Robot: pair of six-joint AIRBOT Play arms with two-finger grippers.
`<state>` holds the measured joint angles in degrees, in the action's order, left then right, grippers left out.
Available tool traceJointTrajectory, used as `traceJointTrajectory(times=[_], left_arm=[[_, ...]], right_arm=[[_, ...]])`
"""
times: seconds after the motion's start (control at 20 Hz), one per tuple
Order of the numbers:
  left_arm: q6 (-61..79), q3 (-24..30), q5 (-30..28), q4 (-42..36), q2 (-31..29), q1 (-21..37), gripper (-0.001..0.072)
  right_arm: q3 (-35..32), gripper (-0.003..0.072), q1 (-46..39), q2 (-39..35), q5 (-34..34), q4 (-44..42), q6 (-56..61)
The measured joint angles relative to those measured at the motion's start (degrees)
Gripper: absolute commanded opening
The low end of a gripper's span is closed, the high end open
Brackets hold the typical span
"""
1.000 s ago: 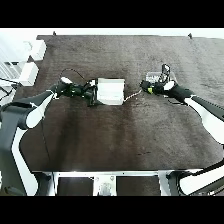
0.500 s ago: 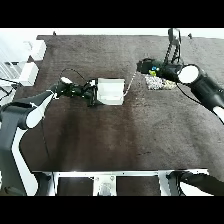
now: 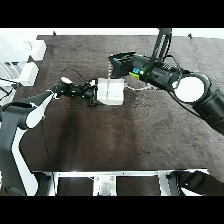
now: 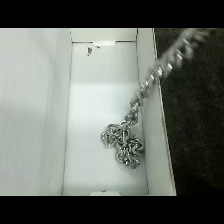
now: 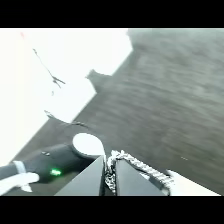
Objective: Fold the box and place the chain.
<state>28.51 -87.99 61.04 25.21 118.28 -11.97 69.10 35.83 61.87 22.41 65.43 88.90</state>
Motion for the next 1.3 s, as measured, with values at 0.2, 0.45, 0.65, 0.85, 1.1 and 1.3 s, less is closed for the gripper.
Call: traceJointTrajectory(times=[0.2, 0.45, 0.65, 0.85, 1.1, 1.3], left_arm=[[0.0, 0.0, 0.0, 0.0, 0.0, 0.0, 0.0309], [0.0, 0.0, 0.0, 0.0, 0.0, 0.0, 0.0309], [0.0, 0.0, 0.0, 0.0, 0.0, 0.0, 0.0309], [0.0, 0.0, 0.0, 0.0, 0.0, 0.0, 0.031], [0.0, 0.0, 0.0, 0.0, 0.0, 0.0, 0.0309], [0.0, 0.0, 0.0, 0.0, 0.0, 0.0, 0.0309]], right_arm=[[0.1, 0.0013, 1.9, 0.9, -1.3, 0.3, 1.0], [0.1, 0.0013, 2.5, 5.2, -2.2, 0.4, 1.4], [-0.5, 0.0013, 1.7, 10.0, -2.8, 0.4, 1.5], [-4.3, 0.0013, -1.1, 15.1, -5.1, 0.4, 2.1], [-7.7, 0.0013, -4.1, 18.8, -9.2, -0.3, 3.6], [-6.6, 0.0013, -4.8, 13.7, -10.0, -0.6, 3.8]])
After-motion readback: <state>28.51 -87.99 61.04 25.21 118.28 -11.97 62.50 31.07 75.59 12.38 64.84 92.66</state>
